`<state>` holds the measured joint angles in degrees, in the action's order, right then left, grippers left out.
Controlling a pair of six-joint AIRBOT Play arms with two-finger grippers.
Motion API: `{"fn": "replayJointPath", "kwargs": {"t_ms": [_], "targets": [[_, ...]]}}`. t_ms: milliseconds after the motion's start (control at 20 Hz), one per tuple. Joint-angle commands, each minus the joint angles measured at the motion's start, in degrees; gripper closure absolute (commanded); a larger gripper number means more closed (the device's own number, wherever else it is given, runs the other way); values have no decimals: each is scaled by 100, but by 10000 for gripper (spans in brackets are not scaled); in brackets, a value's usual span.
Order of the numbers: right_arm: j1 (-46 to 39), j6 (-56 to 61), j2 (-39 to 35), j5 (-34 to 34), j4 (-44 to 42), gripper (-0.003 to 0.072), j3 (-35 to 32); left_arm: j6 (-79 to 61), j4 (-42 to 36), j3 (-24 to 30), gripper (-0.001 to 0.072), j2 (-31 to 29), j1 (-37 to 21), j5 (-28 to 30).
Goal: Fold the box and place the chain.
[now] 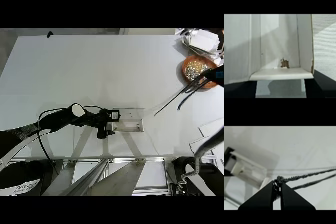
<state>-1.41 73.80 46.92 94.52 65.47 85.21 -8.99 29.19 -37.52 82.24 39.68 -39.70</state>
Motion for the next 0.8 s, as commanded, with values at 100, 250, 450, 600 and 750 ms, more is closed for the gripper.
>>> {"fn": "replayJointPath", "kwargs": {"t_ms": [100, 250, 450, 600, 750], "targets": [[1235, 616, -72, 179, 4, 676, -4, 0, 2, 0, 397, 2, 4, 0], [1860, 767, -72, -96, 48, 676, -225, 0, 2, 0, 397, 2, 4, 0], [2586, 874, -72, -1032, 417, 676, -1213, 0, 0, 0, 397, 2, 4, 0], [2865, 896, -70, -1740, 518, 676, -1812, 0, 0, 0, 397, 2, 4, 2], [3034, 1001, -66, -1996, 507, 676, -2065, 0, 0, 0, 397, 2, 4, 2]]}}
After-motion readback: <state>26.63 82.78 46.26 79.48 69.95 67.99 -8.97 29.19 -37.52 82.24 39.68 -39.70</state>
